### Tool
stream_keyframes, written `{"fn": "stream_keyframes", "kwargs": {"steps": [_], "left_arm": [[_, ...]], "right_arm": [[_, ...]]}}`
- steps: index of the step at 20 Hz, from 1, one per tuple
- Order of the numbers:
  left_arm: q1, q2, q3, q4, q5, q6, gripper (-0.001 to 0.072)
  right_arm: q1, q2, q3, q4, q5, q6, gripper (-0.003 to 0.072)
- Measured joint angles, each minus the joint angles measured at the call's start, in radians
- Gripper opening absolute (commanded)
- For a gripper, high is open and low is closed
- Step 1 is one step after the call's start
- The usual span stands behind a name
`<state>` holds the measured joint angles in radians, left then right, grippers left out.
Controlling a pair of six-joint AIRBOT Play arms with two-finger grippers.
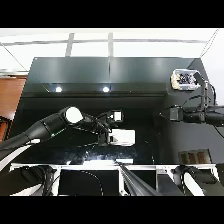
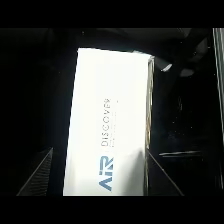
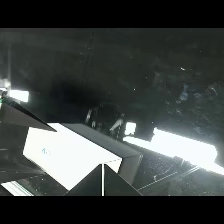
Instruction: Fold the box and place the chain.
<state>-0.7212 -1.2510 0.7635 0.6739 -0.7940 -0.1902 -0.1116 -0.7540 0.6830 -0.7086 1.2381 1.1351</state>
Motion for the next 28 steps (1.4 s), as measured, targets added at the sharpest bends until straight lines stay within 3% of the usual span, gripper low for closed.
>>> {"fn": "stream_keyframes", "kwargs": {"steps": [19,25,26,27,28], "left_arm": [[-0.023,-0.055,0.004,0.018,-0.039,-0.05,0.0715],[-0.135,-0.099,-0.022,0.136,0.13,-0.114,0.071],[-0.15,-0.103,-0.028,0.148,0.16,-0.131,0.0611],[-0.164,-0.104,-0.032,0.157,0.187,-0.143,0.0389],[-0.173,-0.102,-0.034,0.164,0.205,-0.152,0.0337]], "right_arm": [[0.0,0.0,0.0,-0.004,-0.001,0.0,0.0016],[0.0,0.0,0.0,-0.004,-0.001,0.0,0.0017],[0.0,0.0,0.0,-0.004,-0.001,0.0,0.0016],[0.0,0.0,0.0,-0.004,-0.001,0.0,0.0017],[0.0,0.0,0.0,-0.004,-0.001,0.0,0.0016]]}}
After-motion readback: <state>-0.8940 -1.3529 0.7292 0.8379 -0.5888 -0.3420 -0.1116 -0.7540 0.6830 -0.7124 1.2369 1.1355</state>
